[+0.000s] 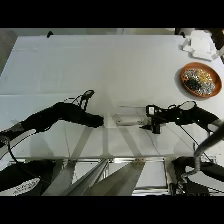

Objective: Fold the box and place the chain.

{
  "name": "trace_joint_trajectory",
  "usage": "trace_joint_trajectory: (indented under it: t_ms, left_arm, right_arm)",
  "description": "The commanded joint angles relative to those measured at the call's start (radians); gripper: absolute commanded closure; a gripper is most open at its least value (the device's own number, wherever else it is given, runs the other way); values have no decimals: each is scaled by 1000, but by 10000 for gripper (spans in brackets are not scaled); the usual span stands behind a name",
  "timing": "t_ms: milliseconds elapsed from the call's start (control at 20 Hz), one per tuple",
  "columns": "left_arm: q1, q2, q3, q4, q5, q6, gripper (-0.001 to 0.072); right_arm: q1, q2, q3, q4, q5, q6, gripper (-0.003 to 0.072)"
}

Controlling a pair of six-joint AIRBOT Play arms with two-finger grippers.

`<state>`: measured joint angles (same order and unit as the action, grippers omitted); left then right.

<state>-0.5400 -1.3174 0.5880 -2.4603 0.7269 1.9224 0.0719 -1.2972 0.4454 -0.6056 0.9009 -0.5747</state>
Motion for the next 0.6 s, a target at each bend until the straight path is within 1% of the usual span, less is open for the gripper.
trace_joint_trajectory:
  t_ms: [0,200,550]
  left_arm:
    - [-9,-10,1,-19,-36,-23,711]
    - [-29,-10,1,-46,-68,-23,711]
    - [-37,6,3,-69,-67,5,709]
  right_arm:
    - [1,1,0,0,0,0,266]
    - [1,1,0,0,0,0,266]
    - [1,1,0,0,0,0,266]
